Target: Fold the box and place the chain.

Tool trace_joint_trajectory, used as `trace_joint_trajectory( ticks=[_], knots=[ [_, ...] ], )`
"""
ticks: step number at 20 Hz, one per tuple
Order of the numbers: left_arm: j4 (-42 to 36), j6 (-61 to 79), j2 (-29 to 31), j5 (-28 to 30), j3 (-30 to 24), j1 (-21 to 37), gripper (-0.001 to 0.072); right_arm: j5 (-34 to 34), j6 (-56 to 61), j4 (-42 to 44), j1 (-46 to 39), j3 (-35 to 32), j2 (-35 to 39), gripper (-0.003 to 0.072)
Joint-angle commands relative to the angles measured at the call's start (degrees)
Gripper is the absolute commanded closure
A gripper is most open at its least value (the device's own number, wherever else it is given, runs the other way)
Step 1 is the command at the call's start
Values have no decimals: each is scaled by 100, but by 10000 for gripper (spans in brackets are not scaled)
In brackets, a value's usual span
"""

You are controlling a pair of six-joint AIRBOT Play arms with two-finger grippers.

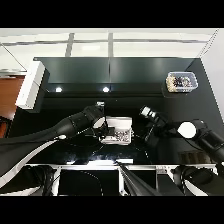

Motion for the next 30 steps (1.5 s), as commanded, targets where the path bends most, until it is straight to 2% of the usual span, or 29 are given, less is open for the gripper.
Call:
trace_joint_trajectory(
  ticks=[1,5,11,17,19,20,21,23,24,26,28,30],
  knots=[
    [-4,0,-2,2,4,2,678,-538,-2131,992,372,-181,-319,-34],
    [-4,0,-2,2,4,2,678,-1239,-2767,1753,407,-181,-721,-34],
    [-17,0,-2,7,4,2,678,-1515,-2778,1735,511,-181,-1182,-34],
    [-17,0,-2,7,4,2,678,-1720,-2774,1665,562,-181,-1185,-34],
    [-17,0,-2,4,4,2,678,-1718,-2726,1665,560,-181,-1182,268],
    [-17,0,-2,4,4,2,678,-1711,-2710,1663,560,-181,-1176,482],
    [-20,0,-2,4,4,2,678,-1698,-2695,1661,560,-181,-1141,627],
    [-20,0,-2,-15,4,2,678,-1698,-2363,1458,557,-177,-984,631],
    [-22,0,-2,-13,4,2,678,-1694,-2050,1193,542,-177,-866,681],
    [-20,-2,-2,-9,4,2,678,-1622,-1237,553,542,-177,-525,673],
    [-20,-2,-2,0,4,2,678,-1226,-479,11,487,-151,-50,674],
    [-20,-9,-2,7,4,2,678,-422,599,-437,332,59,424,675]
  ],
)
